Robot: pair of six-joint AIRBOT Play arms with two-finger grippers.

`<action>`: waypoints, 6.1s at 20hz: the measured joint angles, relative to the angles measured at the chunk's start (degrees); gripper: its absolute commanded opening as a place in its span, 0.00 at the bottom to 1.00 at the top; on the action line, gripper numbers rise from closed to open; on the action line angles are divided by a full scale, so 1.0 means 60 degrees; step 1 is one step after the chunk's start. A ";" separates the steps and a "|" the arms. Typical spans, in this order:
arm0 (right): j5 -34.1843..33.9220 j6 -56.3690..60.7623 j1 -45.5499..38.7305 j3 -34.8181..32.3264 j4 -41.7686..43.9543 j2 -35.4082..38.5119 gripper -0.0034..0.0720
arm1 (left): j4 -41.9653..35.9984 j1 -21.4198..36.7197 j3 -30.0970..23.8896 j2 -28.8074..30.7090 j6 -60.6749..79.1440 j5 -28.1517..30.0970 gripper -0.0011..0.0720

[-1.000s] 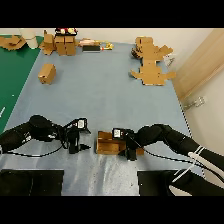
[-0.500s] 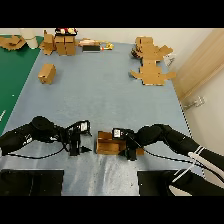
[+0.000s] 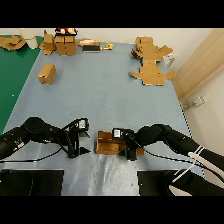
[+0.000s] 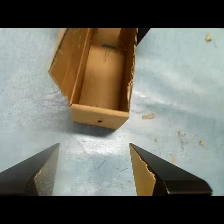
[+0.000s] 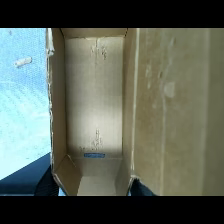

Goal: Fold the box.

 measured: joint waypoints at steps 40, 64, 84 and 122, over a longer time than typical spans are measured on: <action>-0.0007 -0.0004 0.0000 0.0004 -0.0080 0.0000 0.71 | 0.0124 -0.2135 0.0911 -0.2091 -0.0098 0.1555 0.95; -0.0004 0.0004 0.0000 0.0000 -0.0077 0.0000 0.71 | 0.0222 -0.2714 0.0907 -0.2630 0.0044 0.2386 0.52; 0.0000 0.0000 0.0000 0.0004 -0.0077 0.0000 0.71 | 0.0233 -0.2710 0.0907 -0.2637 0.0044 0.2437 0.49; -0.4218 1.0331 -0.0135 0.0022 0.0182 0.4583 0.85 | 0.0237 -0.2710 0.0907 -0.2637 0.0044 0.2437 0.49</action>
